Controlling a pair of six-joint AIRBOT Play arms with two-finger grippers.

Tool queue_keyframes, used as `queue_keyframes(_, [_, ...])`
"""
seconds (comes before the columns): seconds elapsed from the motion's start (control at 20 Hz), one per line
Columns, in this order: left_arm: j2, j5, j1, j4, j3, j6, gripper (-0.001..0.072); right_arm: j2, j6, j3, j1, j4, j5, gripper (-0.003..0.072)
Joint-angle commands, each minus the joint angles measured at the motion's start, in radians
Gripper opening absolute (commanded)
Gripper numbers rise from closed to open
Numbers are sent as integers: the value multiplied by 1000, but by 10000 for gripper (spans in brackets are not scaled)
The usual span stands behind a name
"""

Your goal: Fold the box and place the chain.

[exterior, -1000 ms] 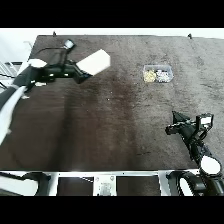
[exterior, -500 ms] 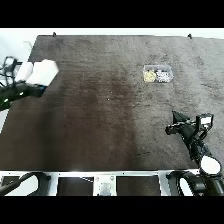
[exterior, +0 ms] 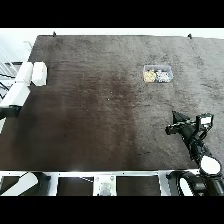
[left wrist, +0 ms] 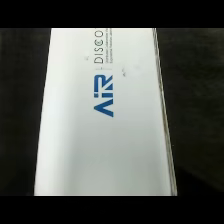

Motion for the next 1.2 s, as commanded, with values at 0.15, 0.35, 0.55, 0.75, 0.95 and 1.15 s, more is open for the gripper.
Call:
queue_keyframes(0.15, [-116, 63, 101, 31, -12, 92, 12, 0, 0, 0, 1, 0, 0, 11])
queue_keyframes(0.35, [-179, 80, 101, 31, -12, 154, 14, 0, 0, 0, 1, 0, 0, 11])
queue_keyframes(0.55, [-193, 134, 101, 32, -12, 177, 16, 0, 0, 0, 1, 0, 0, 11])
queue_keyframes(0.75, [-193, 148, 101, 35, -12, 207, 687, 0, 0, 0, 1, 0, 0, 11])
queue_keyframes(0.95, [-188, 129, 101, 45, -12, 204, 720, 0, 0, 0, 1, 0, 0, 11])
queue_keyframes(1.15, [-151, 61, 101, 82, 2, 195, 720, 0, 0, 0, 1, 0, 0, 11])
